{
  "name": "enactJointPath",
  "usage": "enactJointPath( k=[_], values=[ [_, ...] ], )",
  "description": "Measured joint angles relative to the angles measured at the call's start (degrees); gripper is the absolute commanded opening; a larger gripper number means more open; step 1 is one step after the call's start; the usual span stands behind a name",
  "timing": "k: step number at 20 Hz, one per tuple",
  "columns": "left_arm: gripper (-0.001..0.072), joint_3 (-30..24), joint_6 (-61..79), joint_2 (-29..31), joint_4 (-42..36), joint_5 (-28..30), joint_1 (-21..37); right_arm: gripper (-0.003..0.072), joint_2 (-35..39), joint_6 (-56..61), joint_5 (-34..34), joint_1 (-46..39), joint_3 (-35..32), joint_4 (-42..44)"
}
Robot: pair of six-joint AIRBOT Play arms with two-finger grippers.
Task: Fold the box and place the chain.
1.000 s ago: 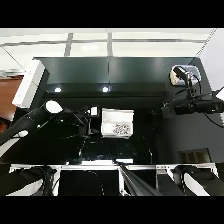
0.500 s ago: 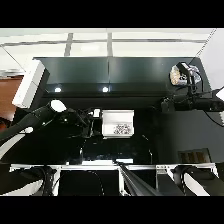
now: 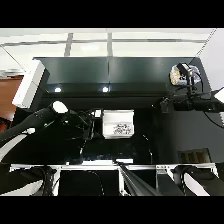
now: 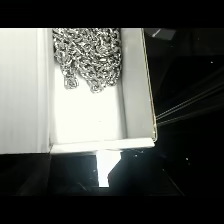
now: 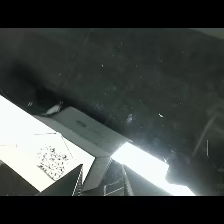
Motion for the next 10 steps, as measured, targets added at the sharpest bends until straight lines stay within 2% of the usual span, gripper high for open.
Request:
enactJointPath(
  k=[5,10],
  values=[
    [0.0713,-0.8,-1.2,0.0,-2.1,0.9,-0.7,0.0295,0.0,0.1,-0.2,0.0,-0.1,0.0],
    [0.0703,-0.9,-2.0,-0.1,-3.9,7.4,-4.3,0.0295,0.0,0.2,-0.7,0.0,-0.1,0.0]
  ],
)
